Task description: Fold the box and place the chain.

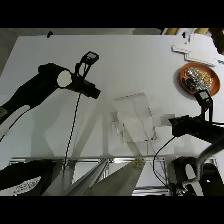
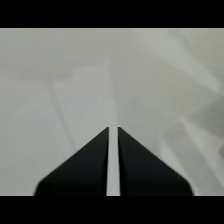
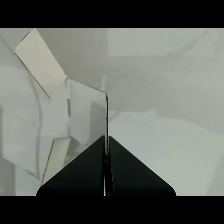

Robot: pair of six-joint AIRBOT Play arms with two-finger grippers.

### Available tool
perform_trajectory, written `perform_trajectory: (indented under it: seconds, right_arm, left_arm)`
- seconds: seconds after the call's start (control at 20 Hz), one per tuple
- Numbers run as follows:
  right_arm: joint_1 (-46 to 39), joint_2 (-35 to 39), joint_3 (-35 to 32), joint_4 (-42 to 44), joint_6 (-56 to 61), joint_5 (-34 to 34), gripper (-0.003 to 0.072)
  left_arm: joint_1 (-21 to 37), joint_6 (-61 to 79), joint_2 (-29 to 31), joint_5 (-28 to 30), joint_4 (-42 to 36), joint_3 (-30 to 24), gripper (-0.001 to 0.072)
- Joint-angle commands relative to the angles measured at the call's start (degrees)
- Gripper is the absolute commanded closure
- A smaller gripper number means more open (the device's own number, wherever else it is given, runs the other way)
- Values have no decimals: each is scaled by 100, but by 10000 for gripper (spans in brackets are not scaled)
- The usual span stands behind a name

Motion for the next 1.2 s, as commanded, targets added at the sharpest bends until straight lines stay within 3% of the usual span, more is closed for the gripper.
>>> perform_trajectory:
  seconds: [0.0,0.2,0.3,0.4,0.55,0.7,0.95,1.15]
  right_arm:
    - [7,9,-4,9,0,7,669]
    - [7,9,-4,9,0,2,668]
    - [7,9,-4,9,0,-2,668]
    - [7,9,-4,13,2,4,668]
    - [7,9,-4,15,2,4,668]
    - [7,9,-4,15,2,11,668]
    - [7,9,-4,15,2,13,668]
    - [7,9,-4,15,2,13,668]
  left_arm:
    - [153,2055,-144,249,-1464,-2,449]
    - [903,4548,-407,-1360,-3991,-4,407]
    - [975,4922,-734,-1921,-4221,-4,244]
    - [907,5051,-1156,-2138,-4387,-4,182]
    - [715,5803,-1797,-2210,-5233,-2,182]
    - [511,6448,-2221,-1928,-5853,-2,182]
    - [339,6723,-2371,-1355,-6002,-2,181]
    - [155,7038,-2396,-1311,-6404,-2,183]
